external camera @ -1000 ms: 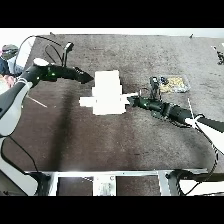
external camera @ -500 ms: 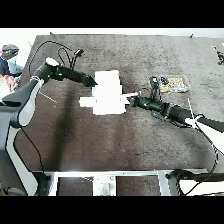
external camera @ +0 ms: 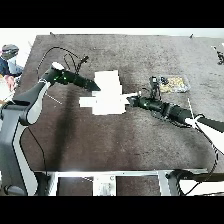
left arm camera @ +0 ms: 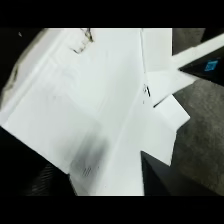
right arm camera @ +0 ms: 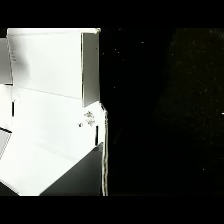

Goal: Fold the box and place the chain.

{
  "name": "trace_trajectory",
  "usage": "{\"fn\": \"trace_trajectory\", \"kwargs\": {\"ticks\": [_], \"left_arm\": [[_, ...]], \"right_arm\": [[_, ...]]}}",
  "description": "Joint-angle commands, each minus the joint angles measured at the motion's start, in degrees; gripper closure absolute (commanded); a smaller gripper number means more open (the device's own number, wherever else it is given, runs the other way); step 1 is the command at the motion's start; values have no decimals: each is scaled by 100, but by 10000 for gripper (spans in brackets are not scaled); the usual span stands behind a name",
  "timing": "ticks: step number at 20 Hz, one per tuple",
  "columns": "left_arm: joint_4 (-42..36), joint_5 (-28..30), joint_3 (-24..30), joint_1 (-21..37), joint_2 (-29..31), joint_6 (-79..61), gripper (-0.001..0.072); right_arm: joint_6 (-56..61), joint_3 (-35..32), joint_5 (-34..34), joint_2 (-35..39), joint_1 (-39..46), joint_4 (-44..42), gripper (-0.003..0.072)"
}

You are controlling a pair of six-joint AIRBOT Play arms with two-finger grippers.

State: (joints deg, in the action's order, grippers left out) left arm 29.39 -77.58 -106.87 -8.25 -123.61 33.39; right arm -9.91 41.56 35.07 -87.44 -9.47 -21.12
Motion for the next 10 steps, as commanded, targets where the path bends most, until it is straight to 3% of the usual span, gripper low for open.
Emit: {"fn": "trace_trajectory", "kwargs": {"ticks": [1, 2, 3, 5, 6, 7, 8, 10], "left_arm": [[-157, -293, -50, -4, -103, -157, 297], [-149, -332, -50, -4, -103, -219, 369], [-129, -341, -50, -4, -103, -245, 484], [-129, -431, -50, -4, -103, -387, 489], [-127, -520, -48, -4, -103, -450, 590], [-125, -577, -50, -4, -103, -544, 600], [-125, -608, -50, -4, -103, -662, 665], [-129, -673, -50, -4, -101, -957, 698]], "right_arm": [[0, -2, 9, 4, -2, 9, 675], [0, -2, 9, 4, -2, 9, 675], [0, -2, 9, 4, -2, 9, 675], [2, -2, 9, 4, -2, 11, 674], [2, -2, 9, 4, -2, 11, 673], [0, -2, 11, 4, -2, 11, 673], [0, -2, 11, 4, -2, 9, 665], [2, -2, 59, 4, 20, 7, 313]]}}
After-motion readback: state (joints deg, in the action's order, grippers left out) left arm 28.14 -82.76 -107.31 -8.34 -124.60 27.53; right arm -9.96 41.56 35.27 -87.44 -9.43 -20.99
